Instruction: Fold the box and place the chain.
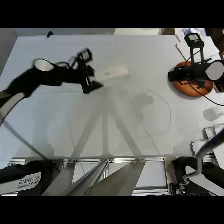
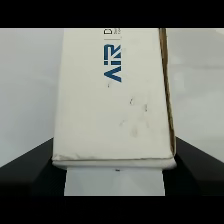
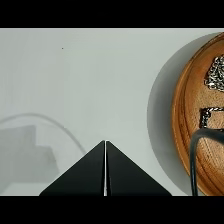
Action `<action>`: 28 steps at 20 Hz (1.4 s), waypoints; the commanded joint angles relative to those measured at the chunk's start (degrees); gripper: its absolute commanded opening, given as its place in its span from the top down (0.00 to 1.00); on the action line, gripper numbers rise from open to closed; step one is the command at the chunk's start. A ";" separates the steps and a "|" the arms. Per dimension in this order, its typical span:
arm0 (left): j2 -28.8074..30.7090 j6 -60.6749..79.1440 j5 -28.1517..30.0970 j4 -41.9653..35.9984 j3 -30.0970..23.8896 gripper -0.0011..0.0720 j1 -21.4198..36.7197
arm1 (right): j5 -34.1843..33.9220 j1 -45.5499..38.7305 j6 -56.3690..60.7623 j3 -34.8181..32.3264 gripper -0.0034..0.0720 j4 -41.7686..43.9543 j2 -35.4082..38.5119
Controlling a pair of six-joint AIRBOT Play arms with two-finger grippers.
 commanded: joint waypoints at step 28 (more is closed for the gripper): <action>-11.93 -60.11 19.67 45.22 -0.11 0.98 27.06 | 0.04 -0.04 0.02 0.02 0.94 0.00 0.04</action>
